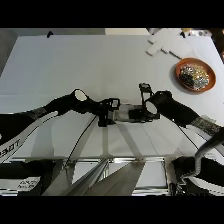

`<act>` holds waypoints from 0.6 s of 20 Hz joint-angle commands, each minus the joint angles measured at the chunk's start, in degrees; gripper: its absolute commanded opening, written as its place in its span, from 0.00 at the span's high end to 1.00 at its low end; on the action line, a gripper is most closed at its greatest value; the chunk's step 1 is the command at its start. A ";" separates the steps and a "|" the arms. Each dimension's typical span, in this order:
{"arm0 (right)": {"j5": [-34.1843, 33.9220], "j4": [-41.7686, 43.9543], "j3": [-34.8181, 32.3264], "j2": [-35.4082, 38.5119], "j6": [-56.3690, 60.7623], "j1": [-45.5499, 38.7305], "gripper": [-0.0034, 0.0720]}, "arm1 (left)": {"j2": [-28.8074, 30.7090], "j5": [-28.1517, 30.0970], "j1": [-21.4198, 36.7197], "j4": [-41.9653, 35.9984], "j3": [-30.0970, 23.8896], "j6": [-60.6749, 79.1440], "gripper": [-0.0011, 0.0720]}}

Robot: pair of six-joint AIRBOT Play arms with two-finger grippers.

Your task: Fold the box and place the chain.

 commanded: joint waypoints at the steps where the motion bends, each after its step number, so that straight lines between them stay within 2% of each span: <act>1: 1.09 -0.76 0.04 -1.46 1.60 0.07 0.80 | -0.02 0.04 -0.04 -0.04 -0.02 -0.02 0.97; 2: 1.64 -0.79 0.04 -2.12 1.60 0.07 0.92 | -0.02 0.02 -0.04 -0.04 -0.02 -0.02 0.97; 5: 1.79 -1.40 0.04 -2.56 1.60 0.07 0.94 | -0.02 0.02 -0.04 -0.04 -0.02 -0.02 0.97; 6: 1.60 -1.55 0.04 -2.56 1.60 0.07 0.89 | -0.02 0.04 -0.04 -0.04 -0.02 -0.02 0.97; 7: 1.20 -1.66 0.04 -2.56 1.60 0.07 0.69 | -0.02 0.02 -0.04 -0.04 -0.02 -0.02 0.97; 8: 0.63 -1.70 0.04 -2.56 1.60 0.07 0.63 | -0.02 0.04 -0.04 -0.07 -0.02 -0.02 0.97; 10: -0.17 -1.86 0.04 -2.62 1.64 0.07 0.64 | -0.02 0.02 -0.04 -0.04 -0.02 -0.02 0.97; 12: -0.22 -1.90 0.04 -2.78 1.64 0.02 0.81 | -0.02 0.04 -0.04 -0.04 -0.02 -0.02 0.97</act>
